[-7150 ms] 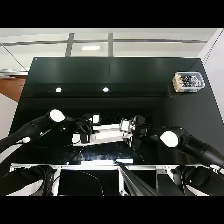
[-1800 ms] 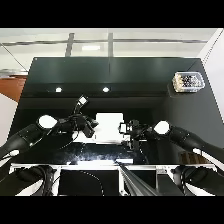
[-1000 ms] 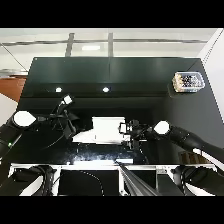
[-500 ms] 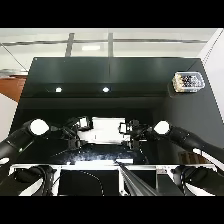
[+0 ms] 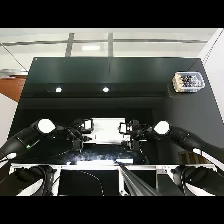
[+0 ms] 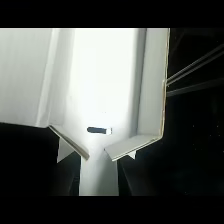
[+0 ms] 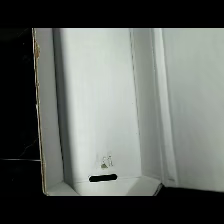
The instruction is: Fold the box and place the chain.
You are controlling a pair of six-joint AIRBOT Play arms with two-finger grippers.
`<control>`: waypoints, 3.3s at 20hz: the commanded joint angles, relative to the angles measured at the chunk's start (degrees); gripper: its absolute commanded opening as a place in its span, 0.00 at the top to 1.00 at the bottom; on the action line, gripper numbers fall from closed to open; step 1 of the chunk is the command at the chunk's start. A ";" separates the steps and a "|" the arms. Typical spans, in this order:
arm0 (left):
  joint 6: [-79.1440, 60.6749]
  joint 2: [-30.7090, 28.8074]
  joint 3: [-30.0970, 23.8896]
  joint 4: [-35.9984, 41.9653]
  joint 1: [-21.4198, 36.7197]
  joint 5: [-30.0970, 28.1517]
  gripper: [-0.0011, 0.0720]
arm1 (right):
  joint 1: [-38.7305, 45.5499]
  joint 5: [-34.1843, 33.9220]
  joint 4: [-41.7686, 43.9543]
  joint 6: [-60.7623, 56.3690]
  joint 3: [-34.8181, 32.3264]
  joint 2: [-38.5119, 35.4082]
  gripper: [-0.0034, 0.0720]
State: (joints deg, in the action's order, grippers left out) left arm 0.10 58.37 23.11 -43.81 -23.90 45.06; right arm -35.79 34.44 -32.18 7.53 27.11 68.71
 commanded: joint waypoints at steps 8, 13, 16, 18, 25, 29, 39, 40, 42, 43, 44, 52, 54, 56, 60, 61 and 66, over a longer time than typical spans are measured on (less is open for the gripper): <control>-1.42 2.05 -0.02 11.98 -2.01 -1.25 0.68 | -0.04 0.00 0.00 -0.02 0.00 0.02 0.59; -1.40 3.50 -0.02 11.87 -5.35 -4.09 0.69 | -0.04 0.00 0.00 -0.02 0.00 0.02 0.59; -1.40 3.50 -0.02 10.60 -5.22 -5.49 0.69 | -0.04 0.00 0.02 -0.02 0.00 0.02 0.59; -1.40 3.50 -0.02 10.03 -5.27 -5.42 0.69 | -0.04 0.00 0.02 -0.02 0.00 0.02 0.59; -1.42 3.50 -0.02 9.75 -5.31 -3.48 0.43 | -0.04 0.00 0.02 -0.02 0.00 0.02 0.59; -1.40 3.50 -0.02 9.31 -5.33 -2.03 0.43 | -0.04 0.00 0.02 -0.02 0.00 0.02 0.59; 17.05 -4.68 1.81 -8.74 -2.34 5.11 0.94 | -0.04 -0.02 0.02 -0.02 0.00 0.02 0.59; 19.98 -7.48 1.79 -10.86 -0.28 7.02 0.94 | -0.04 -0.02 0.02 -0.02 0.00 0.02 0.59; 26.29 -13.27 1.77 -12.90 5.88 10.45 0.94 | -0.04 -0.02 0.02 -0.02 0.00 0.02 0.59; 32.20 -15.80 1.70 -13.57 10.36 10.73 0.94 | -0.04 -0.02 0.02 -0.02 0.00 0.02 0.59; 40.00 -17.73 1.36 -14.19 15.28 10.43 0.94 | -0.04 -0.02 0.02 -0.02 0.00 0.02 0.59; 70.84 -14.40 -8.20 -11.17 36.81 14.14 0.94 | -0.04 -0.02 0.02 -0.02 0.00 0.02 0.59; 69.92 -10.21 -8.46 -5.99 36.81 16.22 0.94 | -0.04 0.00 0.02 -0.02 0.00 0.02 0.59; 65.05 -5.29 -8.46 -1.05 36.79 17.59 0.94 | -0.04 -0.02 0.02 -0.02 0.00 0.02 0.59; 57.51 3.56 -8.44 7.72 32.61 16.48 0.94 | -0.04 0.00 0.02 -0.02 0.00 0.02 0.59; 56.54 5.03 -8.44 10.25 30.25 14.93 0.94 | -0.04 0.00 0.02 -0.02 0.00 0.02 0.59; 55.56 7.02 -4.96 11.58 21.97 10.93 0.94 | -0.04 0.00 0.02 -0.02 0.00 0.02 0.59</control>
State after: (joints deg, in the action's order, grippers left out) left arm 57.14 63.88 16.45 -34.37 1.76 57.78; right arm -35.79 34.41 -32.16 7.51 27.11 68.71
